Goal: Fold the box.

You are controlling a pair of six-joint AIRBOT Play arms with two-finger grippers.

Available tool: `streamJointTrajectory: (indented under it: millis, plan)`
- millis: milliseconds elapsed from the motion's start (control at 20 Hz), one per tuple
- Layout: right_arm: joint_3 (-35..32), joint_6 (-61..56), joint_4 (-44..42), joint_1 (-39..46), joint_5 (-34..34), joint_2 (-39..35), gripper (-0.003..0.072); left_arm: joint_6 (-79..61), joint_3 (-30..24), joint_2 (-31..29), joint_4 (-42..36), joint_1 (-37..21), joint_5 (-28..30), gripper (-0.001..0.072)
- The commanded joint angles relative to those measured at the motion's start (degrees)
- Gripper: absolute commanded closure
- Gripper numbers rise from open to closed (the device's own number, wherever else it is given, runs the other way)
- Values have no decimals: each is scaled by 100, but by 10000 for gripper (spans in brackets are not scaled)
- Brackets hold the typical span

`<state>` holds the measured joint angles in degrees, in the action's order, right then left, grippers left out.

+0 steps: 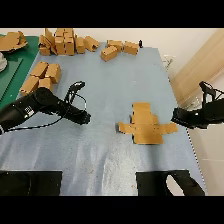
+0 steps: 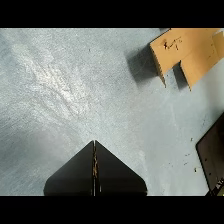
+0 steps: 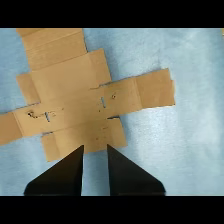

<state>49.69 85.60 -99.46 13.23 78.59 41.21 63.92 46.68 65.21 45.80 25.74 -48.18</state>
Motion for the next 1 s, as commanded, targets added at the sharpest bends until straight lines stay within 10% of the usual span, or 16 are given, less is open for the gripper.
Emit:
streamJointTrajectory:
  millis: [0, 250, 350, 500, 950]
  plan:
    - [4, -9, -96, -4, 59, -13, 466, -2, 4, 4, 0, -2, 2, 698]
    - [15, -39, 636, 2, -111, 26, 430, 0, 4, 4, 0, -2, 2, 698]
    - [85, -380, 1495, 4, -94, 192, 258, -2, 4, 4, 0, -2, 0, 699]
    - [188, -461, 2205, 87, -205, 651, 225, -2, 4, 4, 0, -2, 0, 699]
    - [378, 767, 529, 1287, -780, 2037, 226, -2, 4, 4, 0, -4, 2, 699]
